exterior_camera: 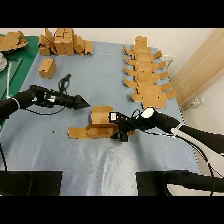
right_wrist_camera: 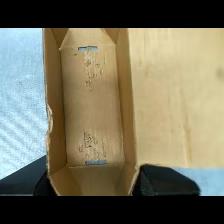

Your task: Fold the box.

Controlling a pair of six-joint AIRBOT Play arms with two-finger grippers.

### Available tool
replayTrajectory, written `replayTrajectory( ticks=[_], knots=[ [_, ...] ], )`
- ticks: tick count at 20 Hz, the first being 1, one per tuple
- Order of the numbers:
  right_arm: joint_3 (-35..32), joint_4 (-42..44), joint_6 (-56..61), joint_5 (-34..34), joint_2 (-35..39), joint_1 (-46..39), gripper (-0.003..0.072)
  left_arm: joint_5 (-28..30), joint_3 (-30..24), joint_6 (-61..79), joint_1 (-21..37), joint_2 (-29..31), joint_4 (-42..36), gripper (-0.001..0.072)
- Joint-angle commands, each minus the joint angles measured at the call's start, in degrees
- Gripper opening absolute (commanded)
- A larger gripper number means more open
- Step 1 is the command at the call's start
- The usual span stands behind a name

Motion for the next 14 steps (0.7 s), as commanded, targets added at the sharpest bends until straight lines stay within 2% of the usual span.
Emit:
replayTrajectory(
  ticks=[1, 2, 4, 8, 10, 12, 14],
  knots=[
    [0.02, 0.00, 0.00, 0.09, -0.04, 0.00, 0.0581, -6.51, 0.24, 18.43, 7.91, 0.17, -3.43, 0.0009],
    [0.02, 0.00, 0.02, 0.09, -0.04, 0.00, 0.0581, -8.24, 0.20, 24.15, 9.35, 0.57, -2.23, 0.0008],
    [0.02, 0.00, 0.00, 0.09, -0.04, 0.00, 0.0581, -7.21, 0.15, 27.21, 9.18, 2.23, 1.49, 0.0007],
    [0.02, 0.00, 0.00, 0.09, -0.04, 0.00, 0.0581, 0.33, -0.85, 32.22, 1.01, 9.68, 17.59, 0.0007],
    [0.02, 0.00, 0.00, 0.09, -0.04, 0.00, 0.0581, 4.50, -5.20, 34.71, -2.43, 15.52, 21.44, 0.0007],
    [0.02, 0.02, 0.00, 0.09, -0.04, 0.00, 0.0581, 12.00, -11.52, 37.11, -4.85, 20.90, 25.42, 0.0007],
    [0.02, 0.02, 0.00, 0.09, -0.04, 0.00, 0.0581, 19.08, -16.48, 38.34, -6.05, 23.45, 29.75, 0.0010]
  ],
)
